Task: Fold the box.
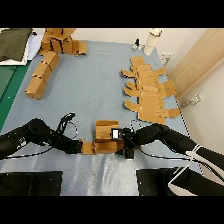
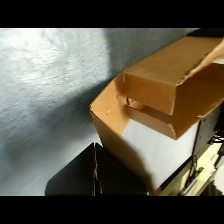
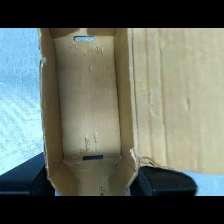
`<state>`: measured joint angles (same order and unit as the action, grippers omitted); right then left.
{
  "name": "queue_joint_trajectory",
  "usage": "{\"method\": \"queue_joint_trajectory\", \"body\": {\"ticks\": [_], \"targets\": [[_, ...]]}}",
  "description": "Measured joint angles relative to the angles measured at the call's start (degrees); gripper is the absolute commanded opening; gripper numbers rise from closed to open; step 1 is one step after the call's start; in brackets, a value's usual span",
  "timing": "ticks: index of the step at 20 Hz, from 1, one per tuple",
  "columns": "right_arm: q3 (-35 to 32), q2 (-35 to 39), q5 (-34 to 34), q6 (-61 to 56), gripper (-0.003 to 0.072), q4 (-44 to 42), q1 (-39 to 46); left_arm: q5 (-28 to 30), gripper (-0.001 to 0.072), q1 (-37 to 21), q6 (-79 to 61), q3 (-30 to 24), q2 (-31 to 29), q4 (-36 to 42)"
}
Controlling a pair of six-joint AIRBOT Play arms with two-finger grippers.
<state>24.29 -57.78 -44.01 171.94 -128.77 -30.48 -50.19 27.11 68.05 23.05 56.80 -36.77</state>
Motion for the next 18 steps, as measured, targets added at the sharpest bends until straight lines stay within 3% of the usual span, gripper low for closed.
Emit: {"method": "queue_joint_trajectory", "body": {"ticks": [8, 15, 18], "targets": [[0.00, 0.00, -0.02, 0.00, 0.0555, -0.02, 0.00, 6.23, 0.0006, 7.67, 0.59, -0.09, -0.52, 5.90], [0.00, 0.00, 0.00, 0.00, 0.0555, 0.00, 0.00, 9.29, 0.0007, 9.94, 17.03, 1.84, -3.91, -7.93], [0.00, 0.00, 0.00, -0.02, 0.0555, -0.02, 0.00, 10.21, 0.0012, 11.23, 20.26, 2.89, -4.85, -9.81]]}}
